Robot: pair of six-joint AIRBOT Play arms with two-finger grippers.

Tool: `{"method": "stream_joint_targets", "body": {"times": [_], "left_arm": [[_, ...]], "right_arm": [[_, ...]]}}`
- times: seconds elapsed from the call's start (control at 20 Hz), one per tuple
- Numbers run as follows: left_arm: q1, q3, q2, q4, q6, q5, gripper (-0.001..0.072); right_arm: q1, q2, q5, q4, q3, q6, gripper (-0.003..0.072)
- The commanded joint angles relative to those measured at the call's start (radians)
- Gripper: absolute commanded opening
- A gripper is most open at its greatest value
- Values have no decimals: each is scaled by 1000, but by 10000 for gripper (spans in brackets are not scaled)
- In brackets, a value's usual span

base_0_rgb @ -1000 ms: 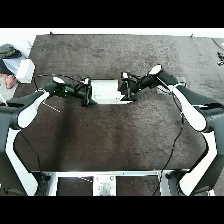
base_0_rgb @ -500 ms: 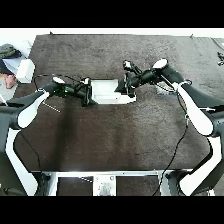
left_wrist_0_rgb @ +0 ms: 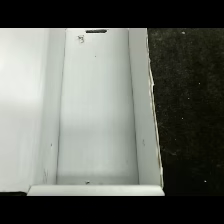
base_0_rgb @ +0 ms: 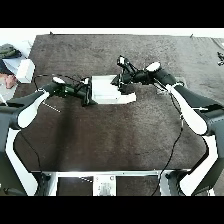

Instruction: Fold the box and place the chain.

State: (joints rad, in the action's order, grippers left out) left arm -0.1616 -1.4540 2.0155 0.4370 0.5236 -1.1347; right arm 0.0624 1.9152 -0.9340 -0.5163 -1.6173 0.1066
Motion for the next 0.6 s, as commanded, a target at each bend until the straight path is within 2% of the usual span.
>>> {"method": "stream_joint_targets", "body": {"times": [0.0,0.25,0.55], "left_arm": [[1,0,0,0,1,0,236],[1,0,0,0,1,0,236],[1,0,0,0,2,0,236]], "right_arm": [[1,36,86,5,-1,-6,-5],[0,91,74,3,0,-7,-5],[-2,67,56,-40,0,-6,-5]]}}
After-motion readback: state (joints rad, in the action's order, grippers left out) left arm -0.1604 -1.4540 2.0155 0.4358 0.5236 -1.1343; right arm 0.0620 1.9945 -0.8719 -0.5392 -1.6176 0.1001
